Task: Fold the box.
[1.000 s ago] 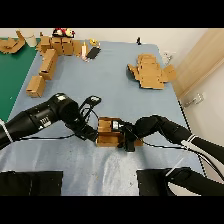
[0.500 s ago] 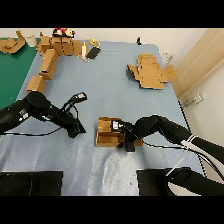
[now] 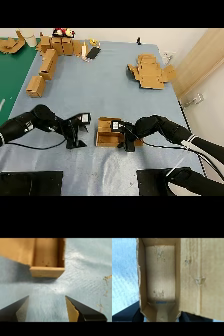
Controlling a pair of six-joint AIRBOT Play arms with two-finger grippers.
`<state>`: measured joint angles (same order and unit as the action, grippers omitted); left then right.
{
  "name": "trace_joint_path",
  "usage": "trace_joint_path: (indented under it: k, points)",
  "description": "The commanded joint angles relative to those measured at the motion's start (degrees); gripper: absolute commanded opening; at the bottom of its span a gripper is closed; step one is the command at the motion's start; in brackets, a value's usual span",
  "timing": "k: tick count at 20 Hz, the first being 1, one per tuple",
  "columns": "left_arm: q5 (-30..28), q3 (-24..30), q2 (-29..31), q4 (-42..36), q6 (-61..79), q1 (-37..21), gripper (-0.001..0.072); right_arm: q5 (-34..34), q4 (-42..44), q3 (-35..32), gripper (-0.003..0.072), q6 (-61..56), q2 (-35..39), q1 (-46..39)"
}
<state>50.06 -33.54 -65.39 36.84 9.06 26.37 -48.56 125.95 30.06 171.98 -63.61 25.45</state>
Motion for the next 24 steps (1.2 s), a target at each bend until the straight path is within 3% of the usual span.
trace_joint_path:
  k: [1, 12, 24]
  points:
    - [-6.97, 2.08, 0.00, -5.16, 6.23, 4.15, 0.0693, 0.00, -0.15, -0.02, 0.0495, -0.02, 0.02, -0.02]
    - [-12.90, 2.03, -3.98, -11.34, 6.34, 8.90, 0.0693, 0.00, -0.15, -0.02, 0.0495, -0.02, 0.02, -0.02]
    - [-12.07, 0.39, -4.68, -13.05, 5.97, 9.90, 0.0693, 0.02, -0.15, -0.02, 0.0495, -0.02, 0.02, -0.02]
